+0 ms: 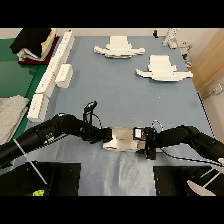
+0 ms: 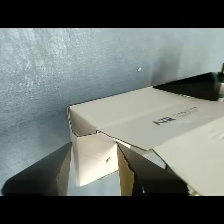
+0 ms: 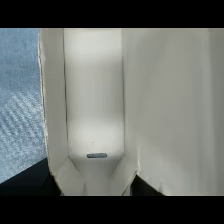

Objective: Fold the box.

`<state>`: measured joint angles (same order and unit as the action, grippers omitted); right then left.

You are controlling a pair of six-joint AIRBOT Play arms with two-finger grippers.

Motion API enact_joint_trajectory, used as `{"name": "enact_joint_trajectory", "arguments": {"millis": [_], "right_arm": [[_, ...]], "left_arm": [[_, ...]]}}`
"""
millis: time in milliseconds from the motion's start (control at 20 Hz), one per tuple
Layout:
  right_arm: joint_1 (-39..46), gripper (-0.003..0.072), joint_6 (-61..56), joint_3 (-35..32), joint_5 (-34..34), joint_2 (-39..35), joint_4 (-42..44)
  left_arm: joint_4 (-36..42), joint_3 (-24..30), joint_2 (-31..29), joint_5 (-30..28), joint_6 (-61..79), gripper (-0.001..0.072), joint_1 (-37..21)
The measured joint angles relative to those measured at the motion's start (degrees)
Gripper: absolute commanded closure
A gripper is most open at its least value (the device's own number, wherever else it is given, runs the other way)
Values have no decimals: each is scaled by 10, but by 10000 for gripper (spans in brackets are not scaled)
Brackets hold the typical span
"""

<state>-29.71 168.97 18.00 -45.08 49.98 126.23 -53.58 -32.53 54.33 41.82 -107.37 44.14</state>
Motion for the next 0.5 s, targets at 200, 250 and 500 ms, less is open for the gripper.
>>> {"name": "enact_joint_trajectory", "arguments": {"millis": [200, 250, 500], "right_arm": [[0, 135, 0, 0, 0, 0, 0], [0, 135, 0, 0, 0, 0, 0], [0, 135, 0, 0, 0, 0, 0]], "left_arm": [[-76, -46, 39, 33, -98, 288, 42], [-93, -56, 48, 43, -121, 288, 54], [-163, -100, 86, 81, -221, 288, 100]]}}
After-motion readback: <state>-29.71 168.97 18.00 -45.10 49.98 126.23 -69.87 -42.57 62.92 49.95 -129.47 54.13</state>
